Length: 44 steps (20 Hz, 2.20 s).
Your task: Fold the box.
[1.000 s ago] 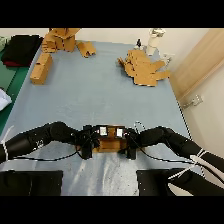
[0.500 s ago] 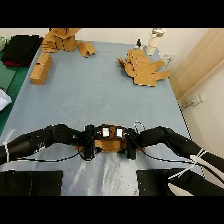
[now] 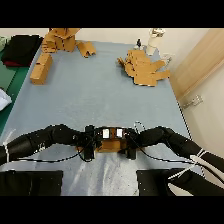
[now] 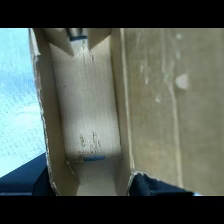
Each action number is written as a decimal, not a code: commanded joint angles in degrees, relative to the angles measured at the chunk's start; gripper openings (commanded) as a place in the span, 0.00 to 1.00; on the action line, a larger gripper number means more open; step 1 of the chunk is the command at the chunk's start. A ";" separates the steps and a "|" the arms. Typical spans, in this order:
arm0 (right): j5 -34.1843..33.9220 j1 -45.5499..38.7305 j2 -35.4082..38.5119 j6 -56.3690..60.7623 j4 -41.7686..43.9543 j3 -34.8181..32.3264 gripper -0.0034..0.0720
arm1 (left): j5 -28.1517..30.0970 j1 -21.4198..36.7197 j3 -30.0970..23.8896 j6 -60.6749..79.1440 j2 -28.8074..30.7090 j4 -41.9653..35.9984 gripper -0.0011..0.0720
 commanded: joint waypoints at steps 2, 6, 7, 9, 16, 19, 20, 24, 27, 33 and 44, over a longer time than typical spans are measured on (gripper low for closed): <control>0.00 0.00 0.02 0.02 0.02 -0.02 0.50 | -1.40 0.09 0.63 -14.32 1.88 14.86 0.03; 0.00 0.00 0.02 0.02 0.02 -0.02 0.50 | -10.82 0.09 3.91 -36.76 10.56 35.60 0.03; 0.00 0.00 0.02 0.02 0.00 -0.02 0.50 | -14.21 0.11 4.72 -43.65 13.29 39.74 0.03; 0.00 0.00 0.02 0.02 0.00 -0.02 0.50 | -19.56 0.26 4.96 -61.11 17.66 47.01 0.03; 0.02 0.00 0.02 0.02 0.00 -0.02 0.50 | -33.59 13.51 1.66 -100.19 13.40 39.78 0.03; 0.00 0.00 0.02 0.02 0.00 -0.02 0.50 | -28.52 16.28 1.66 -95.80 8.85 32.50 0.03; 0.02 0.00 0.02 0.02 0.00 -0.02 0.50 | -26.47 16.28 1.66 -94.99 7.72 30.64 0.03; 0.00 0.00 0.02 0.02 0.00 -0.02 0.50 | -24.17 16.28 1.64 -91.17 3.10 23.39 0.03; 0.02 0.00 0.02 0.02 0.00 -0.02 0.50 | -24.00 16.26 1.66 -91.17 1.11 21.66 0.03; 0.02 0.00 0.02 0.02 0.00 -0.02 0.50 | -24.02 15.65 1.62 -91.19 1.07 20.59 0.03; 0.02 0.00 0.02 0.02 0.00 -0.02 0.50 | -15.39 10.67 -1.70 -86.44 1.14 11.41 0.03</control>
